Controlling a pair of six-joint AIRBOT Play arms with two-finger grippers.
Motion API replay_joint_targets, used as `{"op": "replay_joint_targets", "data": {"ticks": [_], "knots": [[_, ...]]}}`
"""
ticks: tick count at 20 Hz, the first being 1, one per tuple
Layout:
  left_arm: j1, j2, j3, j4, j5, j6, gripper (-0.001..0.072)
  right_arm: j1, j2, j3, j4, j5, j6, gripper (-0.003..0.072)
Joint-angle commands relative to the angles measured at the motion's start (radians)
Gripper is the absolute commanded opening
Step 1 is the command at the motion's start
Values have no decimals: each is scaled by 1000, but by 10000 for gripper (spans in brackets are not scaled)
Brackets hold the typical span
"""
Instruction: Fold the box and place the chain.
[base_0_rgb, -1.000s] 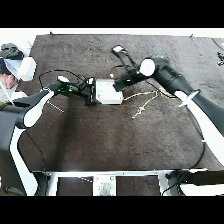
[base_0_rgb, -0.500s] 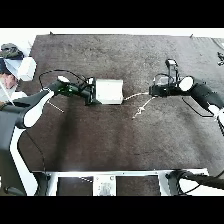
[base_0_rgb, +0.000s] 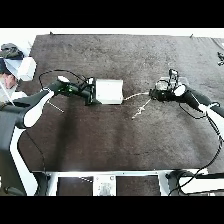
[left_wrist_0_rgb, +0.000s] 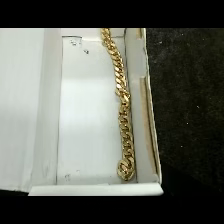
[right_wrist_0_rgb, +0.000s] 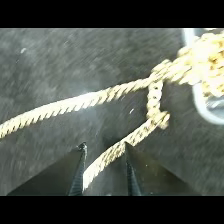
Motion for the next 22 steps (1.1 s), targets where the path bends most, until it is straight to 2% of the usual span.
{"op": "replay_joint_targets", "data": {"ticks": [1, 6, 12, 14, 15, 16, 17, 18, 19, 22], "knots": [[1, 0, 0, 0, 0, 0, 347, -5, -16, -1, 55, -97, 5, 314], [1, 0, 0, 0, 0, 0, 347, -31, -19, -1, 95, -149, 5, 314], [1, 0, 0, 0, 0, 0, 347, -30, -97, 47, 140, -164, 4, 311], [1, 0, 0, 0, 1, 0, 347, -17, -96, 47, 139, -188, -1, 221], [1, 0, 0, 0, 0, 0, 347, -12, -96, 47, 139, -188, -1, 221], [1, 0, 0, 0, 0, 0, 347, -10, -95, 47, 139, -187, -2, 120], [1, 0, 0, 0, 0, 0, 347, -10, -95, 47, 139, -187, -3, 55], [1, 0, 0, 0, 0, 0, 347, -10, -91, 47, 139, -185, -4, 44], [1, 0, 0, 0, 0, 0, 347, -10, -80, 47, 139, -178, -4, -10], [1, 0, 0, 0, 0, 0, 347, 10, 12, 47, 139, -125, -53, -11]]}}
